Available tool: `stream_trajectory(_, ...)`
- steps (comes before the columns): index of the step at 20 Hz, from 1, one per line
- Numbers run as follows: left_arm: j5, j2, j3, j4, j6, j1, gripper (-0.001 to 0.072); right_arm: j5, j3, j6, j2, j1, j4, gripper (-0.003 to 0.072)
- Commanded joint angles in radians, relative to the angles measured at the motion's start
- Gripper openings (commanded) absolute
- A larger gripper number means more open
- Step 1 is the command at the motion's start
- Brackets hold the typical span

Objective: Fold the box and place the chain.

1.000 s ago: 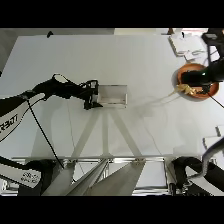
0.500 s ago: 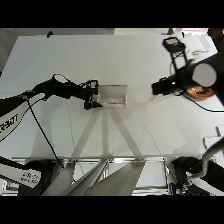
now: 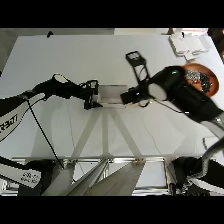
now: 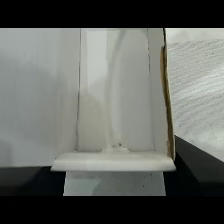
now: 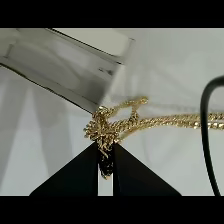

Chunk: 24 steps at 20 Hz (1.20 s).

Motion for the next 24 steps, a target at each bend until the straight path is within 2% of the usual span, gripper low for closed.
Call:
stream_trajectory(1,0.000,0.000,0.000,0.000,0.000,0.000,0.0336,-0.195,0.000,0.106,-0.085,0.066,0.015,0.0009)
stream_trajectory(6,0.000,0.000,0.000,0.000,0.000,0.000,0.0336,-0.475,0.000,0.106,-0.115,0.077,0.073,0.0009)
stream_trajectory(9,0.000,0.000,0.000,0.000,0.000,0.000,0.0336,-0.560,0.000,0.105,-0.115,0.072,0.043,0.0009)
stream_trajectory(12,0.000,0.000,0.000,0.000,0.000,0.000,0.0336,-0.512,0.000,0.103,-0.115,0.042,0.001,0.0009)
stream_trajectory(18,0.000,0.000,0.000,0.000,0.000,0.000,0.0336,-0.332,0.000,0.082,-0.115,-0.004,-0.075,0.0010)
stream_trajectory(21,0.000,0.000,0.000,0.000,0.000,0.000,0.0336,-0.314,0.000,-0.009,-0.115,-0.004,-0.062,0.0012)
stream_trajectory(22,0.000,0.000,0.000,0.000,0.000,0.000,0.0336,-0.315,0.000,-0.009,-0.115,-0.004,-0.062,0.0027)
stream_trajectory(24,0.000,0.000,0.000,0.000,0.000,0.000,0.0336,-0.319,0.000,-0.009,-0.115,-0.004,-0.062,0.0249)
